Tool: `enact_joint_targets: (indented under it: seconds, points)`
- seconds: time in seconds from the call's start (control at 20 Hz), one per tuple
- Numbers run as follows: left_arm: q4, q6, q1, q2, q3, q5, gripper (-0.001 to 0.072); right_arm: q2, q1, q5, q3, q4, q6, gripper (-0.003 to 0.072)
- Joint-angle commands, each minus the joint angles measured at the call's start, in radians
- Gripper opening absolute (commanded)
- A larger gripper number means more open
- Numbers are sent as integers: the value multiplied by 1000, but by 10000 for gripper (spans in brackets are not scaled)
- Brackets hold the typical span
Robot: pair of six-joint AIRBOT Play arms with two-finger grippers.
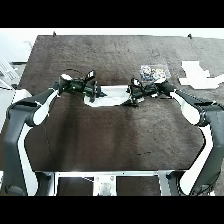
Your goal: Fold the box and place the chain.
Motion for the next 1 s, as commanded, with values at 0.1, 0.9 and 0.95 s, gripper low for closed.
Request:
enact_joint_targets:
  seconds: [0.1, 0.9, 0.95]
  points:
    - [-11, 0, -1, -1, 1, -7, 117, 0, -1, 0, 0, 0, 0, 435]
    - [-68, -31, 148, 171, 20, -347, 302, 0, -1, 0, 0, 0, 0, 435]
    - [-64, -21, 163, 187, 21, -417, 21, 0, -1, 0, 0, 0, 0, 435]
